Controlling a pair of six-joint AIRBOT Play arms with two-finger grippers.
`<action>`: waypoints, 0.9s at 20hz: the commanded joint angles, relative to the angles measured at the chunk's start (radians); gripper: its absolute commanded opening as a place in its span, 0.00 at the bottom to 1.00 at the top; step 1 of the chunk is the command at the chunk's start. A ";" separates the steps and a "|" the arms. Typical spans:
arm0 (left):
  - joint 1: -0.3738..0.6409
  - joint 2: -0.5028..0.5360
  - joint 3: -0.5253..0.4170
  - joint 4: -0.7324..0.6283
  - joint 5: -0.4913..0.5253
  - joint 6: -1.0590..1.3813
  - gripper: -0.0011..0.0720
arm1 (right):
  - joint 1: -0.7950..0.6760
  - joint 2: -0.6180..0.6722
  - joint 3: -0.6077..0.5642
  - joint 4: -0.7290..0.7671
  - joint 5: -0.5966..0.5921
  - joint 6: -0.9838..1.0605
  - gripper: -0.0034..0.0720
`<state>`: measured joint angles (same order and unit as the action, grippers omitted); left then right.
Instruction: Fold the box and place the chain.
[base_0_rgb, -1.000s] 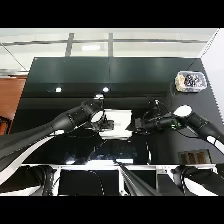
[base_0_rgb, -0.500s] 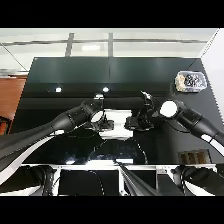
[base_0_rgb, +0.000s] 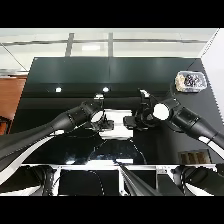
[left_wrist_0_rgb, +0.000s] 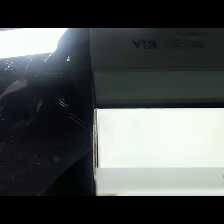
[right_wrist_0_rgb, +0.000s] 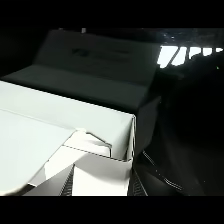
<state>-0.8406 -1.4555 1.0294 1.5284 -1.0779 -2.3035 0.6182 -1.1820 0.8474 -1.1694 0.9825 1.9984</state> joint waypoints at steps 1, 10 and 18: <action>0.000 0.000 0.001 0.000 0.000 0.000 0.06 | 0.007 -0.002 0.004 -0.017 0.002 0.025 0.58; 0.000 0.000 0.001 0.000 0.000 0.000 0.06 | 0.012 -0.011 0.004 0.003 -0.023 0.024 0.58; 0.000 0.000 0.001 0.000 0.000 0.000 0.06 | 0.051 -0.056 0.005 -0.013 -0.067 0.037 0.54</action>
<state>-0.8406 -1.4555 1.0294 1.5284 -1.0790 -2.3043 0.6598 -1.2217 0.8513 -1.1790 0.9321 2.0254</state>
